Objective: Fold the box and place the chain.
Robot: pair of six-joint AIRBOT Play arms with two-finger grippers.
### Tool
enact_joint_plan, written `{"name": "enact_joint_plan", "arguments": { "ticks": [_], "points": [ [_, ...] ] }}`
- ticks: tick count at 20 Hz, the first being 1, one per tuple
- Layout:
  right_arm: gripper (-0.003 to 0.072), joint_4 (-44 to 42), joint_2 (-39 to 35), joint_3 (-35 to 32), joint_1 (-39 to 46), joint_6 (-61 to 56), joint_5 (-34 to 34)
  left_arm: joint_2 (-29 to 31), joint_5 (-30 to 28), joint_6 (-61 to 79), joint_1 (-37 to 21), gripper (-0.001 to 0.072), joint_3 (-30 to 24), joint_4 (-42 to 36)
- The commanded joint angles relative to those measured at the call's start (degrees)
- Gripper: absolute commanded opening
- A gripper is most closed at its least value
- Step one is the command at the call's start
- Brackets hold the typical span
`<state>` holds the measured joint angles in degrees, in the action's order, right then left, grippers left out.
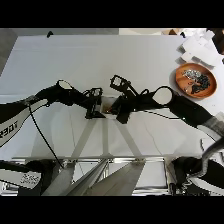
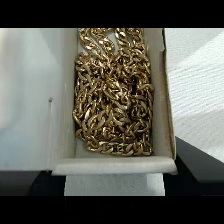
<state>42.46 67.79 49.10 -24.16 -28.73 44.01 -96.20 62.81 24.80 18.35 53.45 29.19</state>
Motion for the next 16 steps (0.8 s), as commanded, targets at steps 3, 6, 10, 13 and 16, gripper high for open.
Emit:
{"name": "enact_joint_plan", "arguments": {
  "ticks": [3,6,10,13,16],
  "points": [
    [0.0218,18.38,-10.01,-0.72,0.68,-5.70,8.22,0.02,-0.02,0.00,-0.04,0.0277,0.00,0.02],
    [0.0218,20.39,-11.34,-3.10,6.21,-5.95,13.53,0.02,-0.02,0.00,-0.04,0.0277,0.00,0.02],
    [0.0308,20.24,-10.25,-8.00,13.33,0.74,13.18,0.02,-0.02,0.00,-0.04,0.0277,0.00,0.00],
    [0.0340,17.16,-8.28,-10.91,15.80,14.95,8.72,0.02,-0.02,-0.02,-0.04,0.0277,0.00,0.00],
    [0.0340,11.65,-4.24,-11.41,16.33,24.41,4.76,0.02,0.00,0.00,-0.04,0.0277,0.00,0.02]
  ]
}}
